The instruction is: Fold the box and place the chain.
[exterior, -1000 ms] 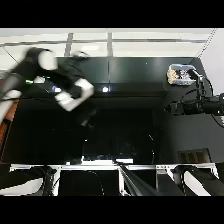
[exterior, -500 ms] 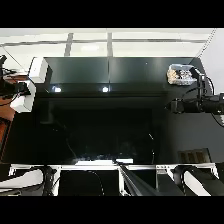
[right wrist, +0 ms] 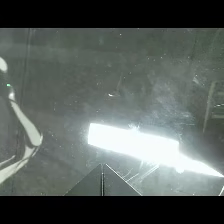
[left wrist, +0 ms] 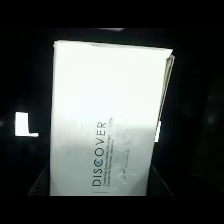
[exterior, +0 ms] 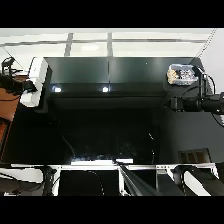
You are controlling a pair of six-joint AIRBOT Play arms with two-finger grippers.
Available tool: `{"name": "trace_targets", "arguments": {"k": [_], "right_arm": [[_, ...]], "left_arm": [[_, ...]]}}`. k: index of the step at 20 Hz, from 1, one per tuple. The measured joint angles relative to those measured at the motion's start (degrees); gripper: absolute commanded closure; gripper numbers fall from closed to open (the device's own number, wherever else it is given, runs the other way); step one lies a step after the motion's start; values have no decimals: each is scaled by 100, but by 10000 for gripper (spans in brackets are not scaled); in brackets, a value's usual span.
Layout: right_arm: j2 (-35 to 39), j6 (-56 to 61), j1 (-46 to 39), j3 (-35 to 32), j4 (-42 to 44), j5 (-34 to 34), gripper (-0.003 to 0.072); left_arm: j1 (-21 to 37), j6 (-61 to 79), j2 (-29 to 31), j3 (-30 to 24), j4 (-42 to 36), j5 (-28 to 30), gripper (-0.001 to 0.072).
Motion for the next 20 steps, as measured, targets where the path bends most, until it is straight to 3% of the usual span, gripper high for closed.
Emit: {"name": "trace_targets", "arguments": {"k": [2, 3, 4, 5, 9, 10, 11, 12, 13, 16, 18, 20], "right_arm": [[0, 11, 0, 0, 9, -7, 670], [0, 22, 2, 0, 13, -15, 670], [0, 24, 0, 0, 15, -22, 670], [0, 24, 0, 0, 15, -37, 669], [0, 42, 0, 0, 17, -70, 670], [0, 42, 0, -4, 20, -83, 669], [0, 39, 0, -17, 22, -85, 670], [0, 39, 2, -48, 35, -103, 670], [0, 37, 2, -94, 46, -131, 670], [-7, -7, 111, -345, 55, -522, 670], [-11, -37, 317, -551, 59, -1029, 669], [-13, -105, 610, -715, 37, -1617, 670]], "left_arm": [[-15, 44, -232, 289, -55, 31, 408], [-22, 57, -350, 428, -59, -42, 307], [-28, 59, -442, 535, -66, -79, 54], [-42, 63, -507, 634, -81, -68, -5], [-81, 24, -627, 1283, -39, -442, -3], [-81, -63, -636, 1572, -22, -656, 12], [-87, -214, -651, 1921, 7, -925, 181], [-96, -442, -654, 2275, 9, -1213, 628], [-107, -756, -651, 2662, 2, -1582, 680], [-258, -1327, -463, 3187, -437, -2498, 684], [-608, -1405, -33, 2881, -745, -2710, 684], [-1075, -1351, 636, 2035, -822, -2332, 684]]}}
